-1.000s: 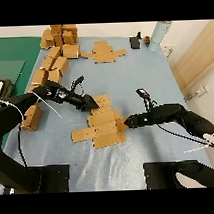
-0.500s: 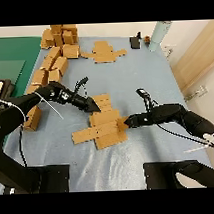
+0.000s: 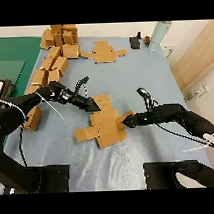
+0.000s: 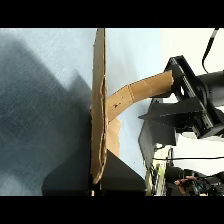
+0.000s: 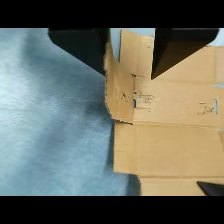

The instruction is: Fold the box.

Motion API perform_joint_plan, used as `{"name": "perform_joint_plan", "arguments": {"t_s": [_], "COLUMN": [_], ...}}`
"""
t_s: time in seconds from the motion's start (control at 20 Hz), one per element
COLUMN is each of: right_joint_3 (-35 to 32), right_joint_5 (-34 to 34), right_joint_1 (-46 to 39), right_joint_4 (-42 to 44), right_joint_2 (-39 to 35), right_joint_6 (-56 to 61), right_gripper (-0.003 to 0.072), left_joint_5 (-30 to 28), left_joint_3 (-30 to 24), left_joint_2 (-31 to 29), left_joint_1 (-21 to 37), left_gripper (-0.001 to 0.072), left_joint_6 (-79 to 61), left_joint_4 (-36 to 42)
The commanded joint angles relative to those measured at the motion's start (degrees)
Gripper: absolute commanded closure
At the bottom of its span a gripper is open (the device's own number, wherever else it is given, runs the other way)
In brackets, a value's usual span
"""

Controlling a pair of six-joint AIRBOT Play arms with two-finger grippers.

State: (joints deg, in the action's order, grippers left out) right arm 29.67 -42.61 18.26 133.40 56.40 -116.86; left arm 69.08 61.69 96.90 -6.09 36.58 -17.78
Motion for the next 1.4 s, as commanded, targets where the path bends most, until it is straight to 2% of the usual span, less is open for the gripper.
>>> {"name": "perform_joint_plan", "arguments": {"t_s": [0.0, 0.25, 0.35, 0.4, 0.5, 0.6, 0.75, 0.95, 1.1, 1.2, 1.35], "right_joint_3": [0.4, 5.2, 7.9, 8.9, 9.7, 9.6, 9.6, 9.6, 9.6, 9.6, 9.6], "right_joint_5": [3.8, 3.5, 2.4, 1.9, 2.1, 2.3, 2.5, 2.8, 3.3, 3.7, 4.2], "right_joint_1": [-0.6, -7.7, -11.4, -12.9, -14.1, -14.0, -13.8, -13.2, -11.8, -11.7, -11.7], "right_joint_4": [-4.0, -8.6, -8.9, -8.9, -8.8, -8.1, -5.9, -5.9, -5.9, -5.9, -6.0], "right_joint_2": [0.0, 0.0, 0.0, 0.0, 0.0, 0.3, 1.6, 3.3, 3.6, 3.6, 3.6], "right_joint_6": [4.0, 13.0, 15.2, 16.9, 19.6, 19.8, 19.8, 19.8, 19.8, 19.8, 19.8], "right_gripper": [0.0318, 0.0318, 0.0321, 0.0341, 0.0472, 0.0472, 0.0472, 0.0473, 0.0472, 0.0473, 0.0472], "left_joint_5": [0.5, 0.3, -1.2, -2.9, -7.1, -11.4, -21.5, -31.2, -32.5, -32.4, -36.2], "left_joint_3": [1.1, 1.2, -0.4, -1.6, -4.7, -7.6, -12.1, -15.2, -17.7, -19.0, -20.6], "left_joint_2": [-0.1, -4.8, -8.0, -9.7, -12.9, -14.8, -16.1, -19.9, -24.0, -24.5, -24.5], "left_joint_1": [0.0, -2.7, -4.3, -5.3, -8.1, -11.2, -17.0, -23.5, -25.8, -26.5, -27.2], "left_gripper": [0.0701, 0.0703, 0.0703, 0.0703, 0.0703, 0.0703, 0.0703, 0.0704, 0.0704, 0.0703, 0.0703], "left_joint_6": [-4.4, -12.1, -16.5, -18.8, -25.3, -31.1, -38.4, -45.8, -49.4, -49.7, -51.2], "left_joint_4": [0.2, -0.6, -0.1, 0.8, 4.2, 6.1, 6.4, 7.6, 9.8, 9.9, 10.1]}}
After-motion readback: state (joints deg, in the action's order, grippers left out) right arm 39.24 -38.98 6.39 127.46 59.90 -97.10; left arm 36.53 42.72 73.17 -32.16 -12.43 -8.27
